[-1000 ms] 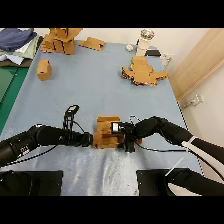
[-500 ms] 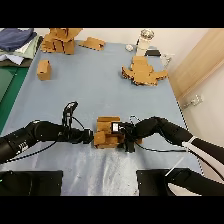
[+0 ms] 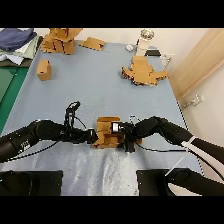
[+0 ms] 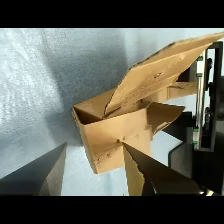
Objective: Fold the box.
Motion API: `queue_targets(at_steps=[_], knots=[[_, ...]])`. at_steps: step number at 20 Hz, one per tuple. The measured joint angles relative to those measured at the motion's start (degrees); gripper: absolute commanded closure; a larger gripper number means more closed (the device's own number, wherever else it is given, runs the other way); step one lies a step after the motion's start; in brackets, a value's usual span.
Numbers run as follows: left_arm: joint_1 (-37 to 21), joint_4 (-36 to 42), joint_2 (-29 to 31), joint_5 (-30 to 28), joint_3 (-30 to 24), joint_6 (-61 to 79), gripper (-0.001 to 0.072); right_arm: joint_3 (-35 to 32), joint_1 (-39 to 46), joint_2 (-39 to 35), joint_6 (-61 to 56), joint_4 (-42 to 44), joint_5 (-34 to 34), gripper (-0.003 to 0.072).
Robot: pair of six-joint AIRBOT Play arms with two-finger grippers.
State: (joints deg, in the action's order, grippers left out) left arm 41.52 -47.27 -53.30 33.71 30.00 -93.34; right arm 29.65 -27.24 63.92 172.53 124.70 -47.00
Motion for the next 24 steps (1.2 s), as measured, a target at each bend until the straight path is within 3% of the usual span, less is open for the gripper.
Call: queue_targets(at_steps=[5, 14, 18, 24], knots=[[0.28, 1.77, -1.05, -1.75, 0.04, 0.22, 0.0148, -0.04, 0.00, -0.02, 0.02, 0.00, 0.13, 0.0214], [1.14, 2.99, -2.64, 2.21, 1.53, -0.96, 0.0147, 0.00, 0.00, 0.00, 0.00, -0.02, -0.09, 0.0213], [4.09, -2.08, -5.86, 3.04, 4.50, -5.62, 0.0148, 0.00, 0.00, 0.00, 0.02, 0.00, 0.02, 0.0214], [8.28, -17.73, -10.95, 8.61, 12.61, -18.12, 0.0148, 0.00, 0.00, 0.00, 0.00, -0.02, -0.02, 0.0214]])
